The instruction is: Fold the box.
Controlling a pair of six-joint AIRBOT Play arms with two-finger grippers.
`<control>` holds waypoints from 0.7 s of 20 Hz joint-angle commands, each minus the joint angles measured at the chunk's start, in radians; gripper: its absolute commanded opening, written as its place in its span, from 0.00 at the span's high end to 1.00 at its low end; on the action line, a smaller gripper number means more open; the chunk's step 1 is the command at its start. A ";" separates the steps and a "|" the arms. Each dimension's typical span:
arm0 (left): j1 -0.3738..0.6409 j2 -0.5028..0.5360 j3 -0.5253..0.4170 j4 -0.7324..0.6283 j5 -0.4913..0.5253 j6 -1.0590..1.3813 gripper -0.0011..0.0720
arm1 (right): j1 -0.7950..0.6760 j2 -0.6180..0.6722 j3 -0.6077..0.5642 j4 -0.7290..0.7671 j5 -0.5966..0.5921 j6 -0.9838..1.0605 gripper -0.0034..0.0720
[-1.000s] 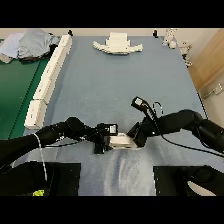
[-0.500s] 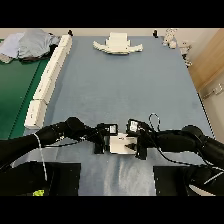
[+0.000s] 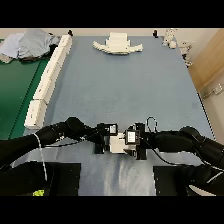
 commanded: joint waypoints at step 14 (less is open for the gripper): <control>0.000 -0.001 0.000 0.000 0.000 0.000 0.27 | 0.001 0.001 0.006 -0.005 0.094 -0.104 0.09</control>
